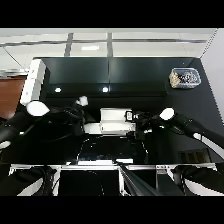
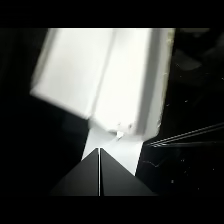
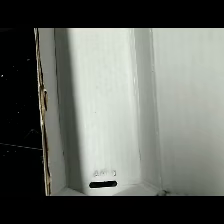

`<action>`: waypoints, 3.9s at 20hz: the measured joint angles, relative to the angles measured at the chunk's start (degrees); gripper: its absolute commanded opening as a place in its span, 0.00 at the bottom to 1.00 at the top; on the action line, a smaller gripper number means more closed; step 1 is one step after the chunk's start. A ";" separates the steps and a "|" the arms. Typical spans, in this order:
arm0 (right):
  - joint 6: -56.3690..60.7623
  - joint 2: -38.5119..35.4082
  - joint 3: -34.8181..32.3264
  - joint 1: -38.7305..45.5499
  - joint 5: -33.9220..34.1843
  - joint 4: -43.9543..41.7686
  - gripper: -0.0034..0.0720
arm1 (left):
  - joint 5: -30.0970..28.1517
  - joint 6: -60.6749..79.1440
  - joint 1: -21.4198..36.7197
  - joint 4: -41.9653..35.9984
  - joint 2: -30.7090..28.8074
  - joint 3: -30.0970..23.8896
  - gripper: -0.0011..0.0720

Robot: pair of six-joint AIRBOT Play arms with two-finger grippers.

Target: Fold the box and place the chain.

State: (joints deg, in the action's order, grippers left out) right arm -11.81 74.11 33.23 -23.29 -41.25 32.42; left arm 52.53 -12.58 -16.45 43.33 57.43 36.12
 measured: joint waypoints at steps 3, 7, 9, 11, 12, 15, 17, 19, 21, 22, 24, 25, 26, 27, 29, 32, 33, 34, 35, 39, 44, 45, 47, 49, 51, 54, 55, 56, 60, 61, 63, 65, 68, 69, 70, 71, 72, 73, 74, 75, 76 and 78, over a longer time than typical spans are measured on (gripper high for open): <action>0.00 0.00 0.00 -0.02 0.00 0.00 0.06 | 2.19 -19.54 8.66 4.74 -3.19 -1.68 0.05; 0.00 0.00 0.00 0.00 0.00 0.00 0.06 | 6.01 -42.03 20.33 4.11 0.37 -6.51 0.04; 0.00 0.00 0.00 0.00 0.00 0.00 0.06 | 9.07 -45.99 23.32 0.76 4.92 -7.93 0.04; 0.00 0.00 0.00 0.00 -0.02 0.00 0.06 | 11.47 -46.75 23.69 -3.23 9.81 -8.63 0.04; 0.00 0.00 0.00 -0.02 -0.02 0.00 0.06 | 11.47 -46.75 23.02 -4.63 11.96 -8.81 0.04; 0.00 0.00 0.00 -0.02 -0.02 0.00 0.06 | 9.99 -46.75 18.51 -7.69 16.94 -8.55 0.04; 0.00 0.00 0.00 -0.02 -0.02 0.00 0.06 | 8.68 -46.23 14.49 -9.46 18.88 -7.65 0.04; -0.02 0.00 0.00 -0.02 -0.02 0.02 0.06 | 8.07 -44.81 10.88 -11.34 20.15 -6.16 0.04; -0.02 0.00 0.00 -0.02 -0.02 0.02 0.06 | 8.44 -43.39 8.83 -12.39 20.87 -4.26 0.04; 0.00 0.00 0.00 -0.02 -0.02 0.02 0.06 | 9.64 -42.86 8.39 -12.94 21.09 -3.34 0.06; 0.00 0.00 0.00 -0.02 -0.02 0.02 0.06 | 11.67 -41.90 8.15 -13.22 21.35 -1.42 0.69; 0.00 0.00 -0.02 -0.02 -0.02 0.02 0.06 | 12.70 -41.57 8.17 -13.53 21.44 -0.37 0.94; 0.00 0.00 0.00 -0.02 -0.02 0.02 0.06 | 13.49 -41.40 8.17 -13.60 21.53 0.63 0.96; 0.00 0.00 0.00 -0.02 -0.02 0.02 0.06 | 14.40 -41.35 8.09 -13.66 21.55 1.53 0.96; 0.00 0.00 0.00 -0.02 -0.02 0.02 0.06 | 15.37 -41.72 7.21 -13.79 21.62 3.15 0.95; -0.02 0.00 0.00 -0.02 -0.02 0.02 0.06 | 15.10 -43.47 3.80 -13.29 21.68 5.27 0.69; -0.02 0.00 0.00 -0.02 -0.02 0.02 0.06 | 14.91 -44.50 2.49 -12.68 21.68 6.08 0.68; -0.02 0.00 0.00 -0.02 -0.02 0.02 0.06 | 14.47 -45.86 1.14 -11.52 21.68 6.95 0.68; -0.02 0.00 0.00 -0.02 -0.02 0.02 0.06 | 14.29 -47.76 -0.28 -10.21 21.68 7.96 0.68; 0.00 0.00 -0.02 -0.02 -0.02 0.02 0.06 | 12.39 -58.73 -5.55 -1.31 21.68 12.31 0.67; -0.02 0.00 0.00 0.00 -0.02 0.02 0.06 | 8.96 -70.66 -11.45 8.72 21.68 15.82 0.57; -0.02 0.00 0.00 -0.02 -0.02 0.02 0.06 | 8.13 -72.17 -12.39 9.64 21.70 16.09 0.57; -0.02 0.00 0.00 -0.02 -0.02 0.02 0.06 | 7.32 -75.34 -14.01 11.47 21.73 16.41 0.57; -0.02 0.00 0.00 -0.02 -0.02 0.02 0.06 | 6.60 -78.84 -15.41 13.81 21.73 16.63 0.57; -0.02 0.00 0.00 0.00 -0.02 0.02 0.06 | 6.16 -81.85 -16.70 16.04 21.79 16.76 0.57; 0.00 0.00 0.00 -0.02 -0.04 0.00 0.06 | 5.33 -86.29 -18.60 19.45 22.51 17.14 0.57; 0.00 0.00 0.00 -0.02 -0.04 0.00 0.06 | 5.20 -88.19 -19.34 20.98 22.88 17.44 0.57; 0.00 0.00 0.00 -0.02 -0.04 0.00 0.06 | 5.18 -89.99 -20.04 22.43 23.23 17.84 0.57; 0.00 0.00 0.00 0.00 -0.02 0.00 0.06 | 5.77 -97.57 -23.32 28.59 25.55 20.96 0.57; 0.00 0.00 0.00 -0.02 -0.04 0.00 0.06 | 6.69 -99.65 -24.22 30.29 26.32 22.03 0.57; 0.00 0.00 0.00 0.00 -0.02 0.00 0.06 | 8.09 -103.82 -25.86 33.53 27.43 23.71 0.55; 0.00 0.00 0.00 0.00 -0.04 0.00 0.06 | 9.31 -107.30 -27.08 36.13 28.09 24.74 0.46; 0.00 0.00 0.00 0.00 -0.04 0.00 0.06 | 10.97 -109.92 -27.96 38.12 28.50 25.46 0.46; 0.00 0.00 0.00 0.00 -0.04 0.00 0.06 | 11.43 -110.68 -28.13 38.56 28.57 25.55 0.46; 0.00 0.00 0.00 -0.02 -0.02 0.00 0.06 | 11.74 -111.40 -28.20 38.84 28.63 25.64 0.46; 0.00 0.00 0.00 0.00 -0.04 0.00 0.06 | 12.11 -112.41 -28.28 39.06 28.68 25.75 0.46; -0.02 0.00 0.00 -0.02 -0.04 0.00 0.06 | 12.20 -113.26 -28.35 39.19 28.76 25.77 0.46; 0.00 0.00 0.00 -0.02 -0.04 0.00 0.06 | 12.39 -114.05 -28.39 39.34 28.79 25.81 0.46; 0.00 0.00 0.00 0.00 -0.04 0.00 0.06 | 12.41 -114.71 -28.41 39.43 28.81 25.81 0.43; 0.00 0.00 0.00 0.00 -0.04 0.00 0.06 | 12.41 -115.25 -28.44 39.52 28.81 25.83 0.31; 0.00 0.00 0.00 -0.02 -0.04 0.00 0.06 | 12.37 -115.54 -28.48 39.56 28.81 25.83 0.05; 0.13 0.00 -0.02 -0.02 -0.13 -0.09 0.06 | 12.24 -116.30 -28.48 39.58 28.81 25.90 0.04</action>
State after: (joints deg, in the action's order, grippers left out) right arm -11.68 74.11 33.21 -23.31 -41.39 32.34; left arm 64.77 -128.88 -44.93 82.91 86.24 62.02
